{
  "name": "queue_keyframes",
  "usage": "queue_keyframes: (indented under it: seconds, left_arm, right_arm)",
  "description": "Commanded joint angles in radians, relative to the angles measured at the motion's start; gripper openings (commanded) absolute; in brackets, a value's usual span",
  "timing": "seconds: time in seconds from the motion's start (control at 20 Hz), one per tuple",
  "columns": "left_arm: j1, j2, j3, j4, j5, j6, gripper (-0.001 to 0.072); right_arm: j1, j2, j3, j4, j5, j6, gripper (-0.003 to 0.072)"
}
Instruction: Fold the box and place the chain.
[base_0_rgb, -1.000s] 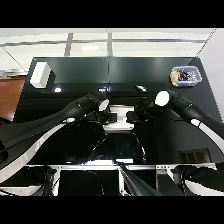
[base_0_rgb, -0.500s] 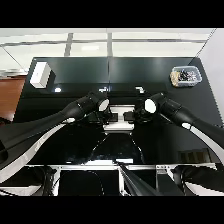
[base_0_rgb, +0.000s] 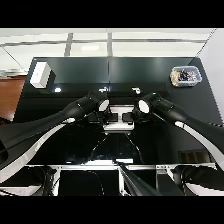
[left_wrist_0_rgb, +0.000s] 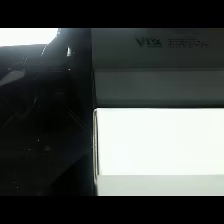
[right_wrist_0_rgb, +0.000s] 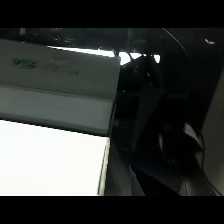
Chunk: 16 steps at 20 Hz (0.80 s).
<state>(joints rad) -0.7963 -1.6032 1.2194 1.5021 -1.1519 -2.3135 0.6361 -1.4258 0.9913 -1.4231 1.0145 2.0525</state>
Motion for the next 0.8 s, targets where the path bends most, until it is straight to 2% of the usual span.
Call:
queue_keyframes:
  seconds: [0.0,0.05,0.1,0.15,0.45,0.5,0.55,0.6,0.75]
  left_arm:
    - [0.000,0.001,0.001,0.000,0.003,0.002,0.0026]
    - [0.000,0.001,0.001,0.000,0.003,0.002,0.0025]
    - [0.000,0.001,0.001,0.000,0.003,0.002,0.0026]
    - [0.000,0.001,0.001,0.000,0.003,0.002,0.0025]
    - [0.000,0.001,0.001,0.000,0.003,0.002,0.0026]
    - [0.000,0.001,0.001,0.000,0.003,0.002,0.0026]
    - [0.000,0.001,0.001,0.000,0.002,0.002,0.0026]
    - [0.000,0.001,0.001,0.000,0.002,0.002,0.0026]
    - [0.000,0.001,0.001,0.000,0.002,0.002,0.0026]
  right_arm:
    - [0.027,-0.022,0.030,-0.030,0.040,0.038,0.0303]
    - [0.036,-0.022,0.030,-0.030,0.039,0.038,0.0138]
    - [0.040,-0.022,0.030,-0.029,0.034,0.039,0.0112]
    - [0.039,-0.022,0.030,-0.026,0.032,0.039,0.0014]
    - [0.037,-0.022,0.030,-0.026,0.047,0.038,0.0016]
    - [0.037,-0.021,0.030,-0.026,0.047,0.038,0.0046]
    - [0.037,-0.021,0.030,-0.023,0.047,0.038,0.0251]
    - [0.037,-0.021,0.030,-0.017,0.048,0.038,0.0336]
    - [0.037,-0.022,0.029,-0.022,0.057,0.028,0.0336]
